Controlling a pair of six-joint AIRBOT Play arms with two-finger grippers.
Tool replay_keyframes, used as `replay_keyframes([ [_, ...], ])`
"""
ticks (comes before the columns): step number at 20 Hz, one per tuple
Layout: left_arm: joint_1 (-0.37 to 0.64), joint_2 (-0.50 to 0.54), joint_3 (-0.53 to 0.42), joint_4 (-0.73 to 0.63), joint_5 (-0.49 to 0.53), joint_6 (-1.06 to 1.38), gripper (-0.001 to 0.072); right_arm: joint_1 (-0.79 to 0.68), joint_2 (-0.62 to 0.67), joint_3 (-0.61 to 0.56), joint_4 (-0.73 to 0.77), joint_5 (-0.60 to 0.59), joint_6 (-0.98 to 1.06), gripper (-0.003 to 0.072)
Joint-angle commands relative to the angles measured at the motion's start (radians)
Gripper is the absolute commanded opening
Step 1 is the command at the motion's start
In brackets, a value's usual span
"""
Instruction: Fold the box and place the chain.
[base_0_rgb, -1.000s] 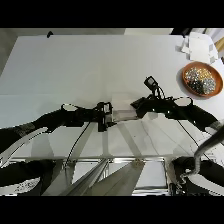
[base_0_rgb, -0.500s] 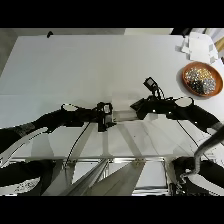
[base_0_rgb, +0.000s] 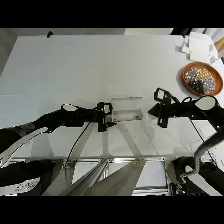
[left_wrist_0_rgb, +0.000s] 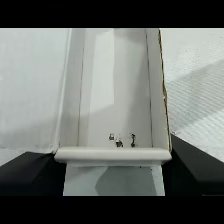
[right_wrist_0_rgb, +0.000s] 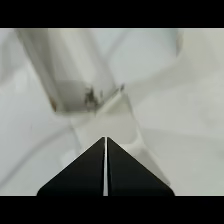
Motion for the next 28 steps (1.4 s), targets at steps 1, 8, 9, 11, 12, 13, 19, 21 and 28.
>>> replay_keyframes([
  [1,0.0,0.0,0.0,0.0,0.0,-0.001,0.0209,-0.023,-0.015,0.0,-0.15,0.022,-0.162,0.0158],
  [8,0.0,0.0,0.0,0.0,0.0,-0.001,0.0209,0.057,-0.146,-0.002,0.042,-0.081,-0.365,0.0153],
  [9,0.0,0.0,0.0,0.0,0.0,-0.001,0.0209,0.063,-0.154,-0.002,0.054,-0.093,-0.372,0.0153],
  [11,0.0,0.0,0.0,0.0,0.001,-0.001,0.0209,0.063,-0.156,-0.002,0.081,-0.106,-0.382,0.015],
  [12,0.0,0.0,0.0,0.0,0.0,-0.001,0.0209,0.063,-0.156,-0.002,0.09,-0.106,-0.394,0.0129],
  [13,0.0,0.0,0.0,0.0,0.001,-0.001,0.0209,0.063,-0.156,-0.002,0.107,-0.104,-0.4,0.0085],
  [19,0.0,0.0,0.0,0.0,0.0,-0.001,0.0209,0.095,-0.156,-0.002,0.154,-0.11,-0.425,0.0085],
  [21,0.0,0.0,0.0,0.0,0.0,-0.001,0.0209,0.124,-0.164,-0.002,0.155,-0.126,-0.425,0.0085],
  [28,0.0,0.0,0.0,0.0,0.0,-0.001,0.0209,0.157,-0.179,-0.002,0.238,-0.145,-0.425,0.0111],
])
